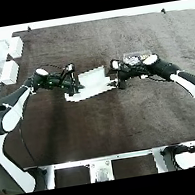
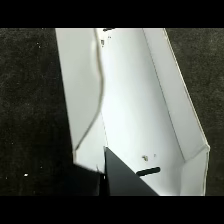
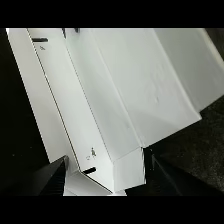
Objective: Fold the box and place the chain.
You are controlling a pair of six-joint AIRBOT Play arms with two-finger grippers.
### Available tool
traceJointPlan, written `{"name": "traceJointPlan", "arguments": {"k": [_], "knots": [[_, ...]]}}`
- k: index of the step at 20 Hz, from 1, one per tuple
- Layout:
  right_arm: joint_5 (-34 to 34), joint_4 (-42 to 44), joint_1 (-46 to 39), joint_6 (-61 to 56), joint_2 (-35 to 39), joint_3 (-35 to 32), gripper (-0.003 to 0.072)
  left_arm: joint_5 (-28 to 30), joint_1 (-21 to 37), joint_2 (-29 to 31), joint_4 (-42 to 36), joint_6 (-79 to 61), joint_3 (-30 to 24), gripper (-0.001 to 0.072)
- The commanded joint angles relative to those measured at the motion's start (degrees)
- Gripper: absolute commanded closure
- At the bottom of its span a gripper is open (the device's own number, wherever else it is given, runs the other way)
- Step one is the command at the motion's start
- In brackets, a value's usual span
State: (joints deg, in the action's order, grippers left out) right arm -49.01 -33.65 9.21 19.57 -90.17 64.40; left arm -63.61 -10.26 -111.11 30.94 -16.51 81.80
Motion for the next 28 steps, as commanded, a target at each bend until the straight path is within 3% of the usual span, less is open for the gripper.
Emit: {"name": "traceJointPlan", "arguments": {"k": [1,17,28], "knots": [[-2.95,-0.55,-0.81,0.22,-1.73,2.78,0.0078,-0.04,0.02,-0.04,0.07,-0.04,-0.02,0.0688],[-17.4,-1.4,-3.26,-3.08,-13.73,15.89,0.0078,-0.33,0.02,-0.04,0.22,-0.04,-0.02,0.0688],[-23.52,-5.9,-0.44,-10.03,-16.22,16.76,0.0078,1.75,0.02,-0.04,0.26,-0.09,-0.02,0.0688]]}}
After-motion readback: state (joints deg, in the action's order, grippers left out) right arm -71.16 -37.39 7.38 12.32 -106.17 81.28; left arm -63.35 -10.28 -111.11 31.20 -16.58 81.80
